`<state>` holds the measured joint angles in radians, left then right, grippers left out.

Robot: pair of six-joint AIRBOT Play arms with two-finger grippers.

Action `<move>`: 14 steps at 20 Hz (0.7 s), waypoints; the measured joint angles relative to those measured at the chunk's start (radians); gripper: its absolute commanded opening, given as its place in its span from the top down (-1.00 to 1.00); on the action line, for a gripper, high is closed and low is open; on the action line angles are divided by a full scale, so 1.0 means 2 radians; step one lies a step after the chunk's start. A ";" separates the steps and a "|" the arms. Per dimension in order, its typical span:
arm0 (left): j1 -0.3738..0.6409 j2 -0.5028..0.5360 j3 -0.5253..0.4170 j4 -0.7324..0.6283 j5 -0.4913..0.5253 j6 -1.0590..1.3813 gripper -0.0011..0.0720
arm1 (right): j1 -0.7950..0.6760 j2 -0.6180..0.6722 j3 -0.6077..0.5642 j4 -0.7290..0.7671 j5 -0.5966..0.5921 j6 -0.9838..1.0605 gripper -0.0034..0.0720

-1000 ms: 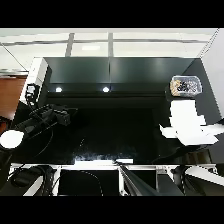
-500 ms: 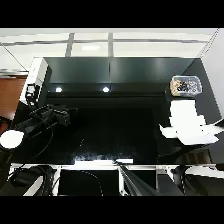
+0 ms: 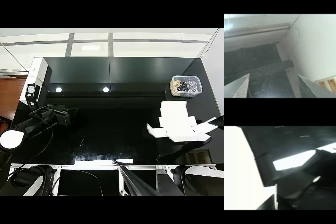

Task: Fold the box and place the chain.

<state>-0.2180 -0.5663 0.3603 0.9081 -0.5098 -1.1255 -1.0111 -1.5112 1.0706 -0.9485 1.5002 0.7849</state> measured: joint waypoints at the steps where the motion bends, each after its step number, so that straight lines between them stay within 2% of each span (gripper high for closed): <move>1: 0.000 0.000 0.000 0.000 0.000 0.000 -0.97 | 0.004 0.004 -0.007 0.021 0.012 -0.001 0.88; 4: 0.000 0.000 0.000 0.000 -0.005 0.000 -0.97 | 0.026 0.034 -0.047 0.069 0.020 -0.002 0.88; 6: 0.000 0.000 0.000 0.000 -0.009 0.000 -0.97 | 0.049 0.069 -0.092 0.097 0.001 -0.003 0.88; 10: 0.000 -0.002 0.000 0.000 -0.012 0.000 -0.97 | 0.115 0.157 -0.198 0.178 -0.071 -0.004 0.88; 14: 0.000 -0.018 0.000 -0.004 -0.019 -0.001 -0.97 | 0.241 0.273 -0.307 0.288 -0.154 -0.004 0.88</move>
<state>-0.2180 -0.6025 0.3603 0.9005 -0.5468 -1.1267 -0.5301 -0.9661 0.4576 -0.3721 1.1915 0.7773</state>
